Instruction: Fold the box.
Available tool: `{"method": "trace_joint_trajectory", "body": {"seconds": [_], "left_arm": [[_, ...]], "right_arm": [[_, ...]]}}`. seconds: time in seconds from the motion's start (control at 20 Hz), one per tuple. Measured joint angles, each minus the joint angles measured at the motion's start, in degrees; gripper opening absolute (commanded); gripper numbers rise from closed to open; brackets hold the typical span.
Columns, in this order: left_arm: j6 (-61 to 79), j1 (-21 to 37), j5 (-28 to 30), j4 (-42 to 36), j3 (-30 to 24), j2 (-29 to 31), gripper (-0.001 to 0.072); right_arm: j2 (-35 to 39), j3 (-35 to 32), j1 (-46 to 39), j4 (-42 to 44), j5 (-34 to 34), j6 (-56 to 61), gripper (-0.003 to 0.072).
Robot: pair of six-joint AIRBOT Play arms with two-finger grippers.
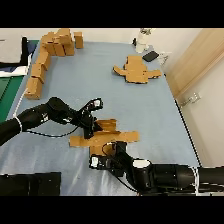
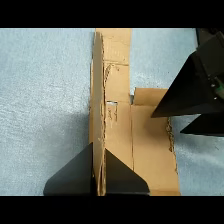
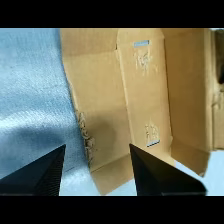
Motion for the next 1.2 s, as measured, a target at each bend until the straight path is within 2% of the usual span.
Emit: {"method": "trace_joint_trajectory", "body": {"seconds": [0.65,0.75,1.0,1.2], "left_arm": [[0.0,0.0,-0.04,-0.02,0.0,0.0,0.0014],[0.0,0.0,-0.04,0.0,0.0,0.0,0.0014],[0.0,0.0,-0.02,-0.02,0.0,0.0,0.0014],[0.0,0.0,-0.04,-0.02,0.0,0.0,0.0014]], "right_arm": [[-1.77,0.11,-1.42,-8.85,-2.73,7.34,0.0601],[-1.86,0.7,-1.55,-9.22,-2.71,7.98,0.072],[1.33,2.97,-5.4,-6.58,-2.27,8.98,0.072],[5.09,2.01,-9.86,-1.79,0.07,1.25,0.072]]}}
